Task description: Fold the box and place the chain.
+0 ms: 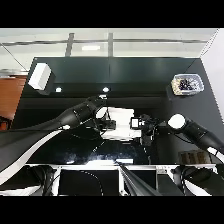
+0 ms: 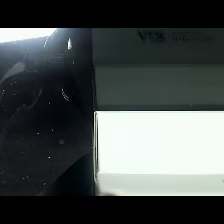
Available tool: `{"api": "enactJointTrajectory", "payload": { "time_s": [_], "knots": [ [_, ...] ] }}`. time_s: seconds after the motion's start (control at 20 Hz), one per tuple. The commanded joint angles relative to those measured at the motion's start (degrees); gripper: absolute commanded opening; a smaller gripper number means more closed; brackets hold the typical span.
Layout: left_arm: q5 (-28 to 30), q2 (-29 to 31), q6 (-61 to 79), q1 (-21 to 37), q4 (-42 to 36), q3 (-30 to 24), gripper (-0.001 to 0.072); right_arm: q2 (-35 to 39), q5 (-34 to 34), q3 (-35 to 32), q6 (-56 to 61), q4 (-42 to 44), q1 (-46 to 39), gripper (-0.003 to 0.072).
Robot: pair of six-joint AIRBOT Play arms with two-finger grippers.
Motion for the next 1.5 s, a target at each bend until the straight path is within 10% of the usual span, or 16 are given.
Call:
{"api": "enactJointTrajectory", "payload": {
  "time_s": [0.0,0.3,0.45,0.55,1.35,1.45],
  "knots": [
    [0.33,0.00,-0.11,0.04,0.02,0.07,0.0027,1.73,0.74,0.02,1.03,-3.61,-0.20,0.0676],
    [0.35,0.00,-0.09,0.04,0.02,0.07,0.0027,1.60,0.72,-0.15,1.11,0.33,-0.15,0.0429],
    [0.39,0.00,-0.11,0.04,0.04,0.07,0.0027,0.74,0.63,-0.15,1.09,5.55,-0.15,0.0422],
    [0.37,0.00,-0.11,0.04,0.02,0.07,0.0027,-0.48,0.52,-0.15,1.09,7.76,-0.15,0.0093],
    [0.31,0.00,-0.11,0.02,-0.02,0.07,0.0027,-6.97,-3.41,-0.15,1.09,14.97,3.65,0.0095],
    [0.31,0.00,-0.11,0.02,-0.02,0.07,0.0027,-6.97,-3.41,-0.15,1.09,15.06,3.65,0.0364]
  ]
}}
